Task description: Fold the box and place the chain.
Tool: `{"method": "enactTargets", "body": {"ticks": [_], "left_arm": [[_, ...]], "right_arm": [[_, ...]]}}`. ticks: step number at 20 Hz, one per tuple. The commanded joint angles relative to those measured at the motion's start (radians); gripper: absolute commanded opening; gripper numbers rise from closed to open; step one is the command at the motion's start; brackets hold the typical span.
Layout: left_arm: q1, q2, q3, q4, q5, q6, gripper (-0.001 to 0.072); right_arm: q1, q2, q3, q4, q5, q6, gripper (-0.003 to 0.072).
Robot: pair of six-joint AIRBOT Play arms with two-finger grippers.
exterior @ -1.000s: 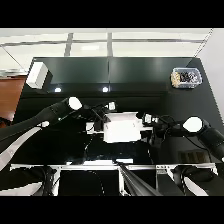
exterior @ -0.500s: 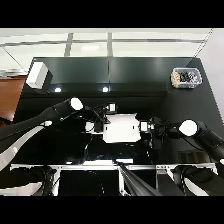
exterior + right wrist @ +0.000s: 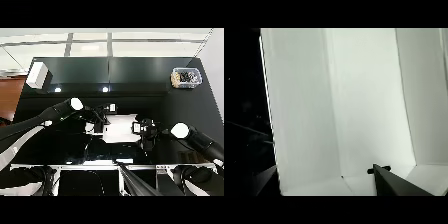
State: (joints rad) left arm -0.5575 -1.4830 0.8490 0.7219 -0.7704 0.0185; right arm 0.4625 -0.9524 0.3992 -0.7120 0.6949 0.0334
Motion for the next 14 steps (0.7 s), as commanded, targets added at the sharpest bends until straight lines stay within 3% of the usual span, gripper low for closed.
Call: {"method": "enactTargets", "body": {"ticks": [1,5,14], "left_arm": [[0.000,0.000,0.000,-0.001,-0.017,0.000,0.0032],[-0.001,0.000,0.000,-0.005,-0.024,0.000,0.0031],[-0.001,0.000,0.000,-0.016,-0.027,0.000,0.0031]], "right_arm": [[0.016,-0.004,0.014,0.043,-0.079,-0.004,0.0663],[0.002,-0.004,0.081,-0.070,-0.085,-0.004,0.0663],[-0.125,-0.004,0.118,-0.068,-0.028,-0.004,0.0663]]}}
